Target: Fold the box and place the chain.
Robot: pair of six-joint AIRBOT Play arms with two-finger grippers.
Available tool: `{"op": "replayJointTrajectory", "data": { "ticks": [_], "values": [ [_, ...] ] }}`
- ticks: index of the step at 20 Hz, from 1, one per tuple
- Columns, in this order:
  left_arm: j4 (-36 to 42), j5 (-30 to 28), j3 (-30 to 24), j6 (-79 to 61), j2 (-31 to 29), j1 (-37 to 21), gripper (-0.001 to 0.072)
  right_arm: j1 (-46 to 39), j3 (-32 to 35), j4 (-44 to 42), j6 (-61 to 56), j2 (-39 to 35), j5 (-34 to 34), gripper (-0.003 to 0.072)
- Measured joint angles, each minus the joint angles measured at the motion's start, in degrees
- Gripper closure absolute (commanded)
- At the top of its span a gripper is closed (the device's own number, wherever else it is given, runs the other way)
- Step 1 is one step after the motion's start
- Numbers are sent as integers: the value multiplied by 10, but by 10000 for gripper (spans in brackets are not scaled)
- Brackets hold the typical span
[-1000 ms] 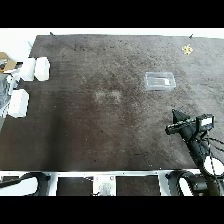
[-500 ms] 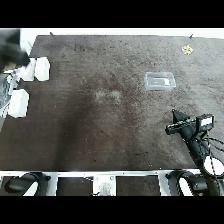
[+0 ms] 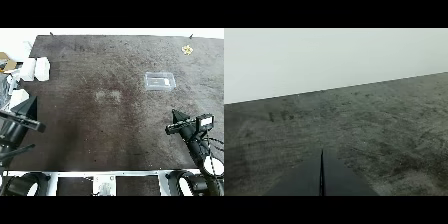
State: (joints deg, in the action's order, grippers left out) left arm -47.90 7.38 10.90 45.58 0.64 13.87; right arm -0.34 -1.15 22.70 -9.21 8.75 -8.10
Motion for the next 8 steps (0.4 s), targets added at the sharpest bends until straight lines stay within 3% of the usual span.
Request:
{"op": "replayJointTrajectory", "data": {
  "ticks": [8],
  "values": [
    [-27,-4,-26,-10,-24,1,697,0,0,0,0,0,0,681]
  ]
}}
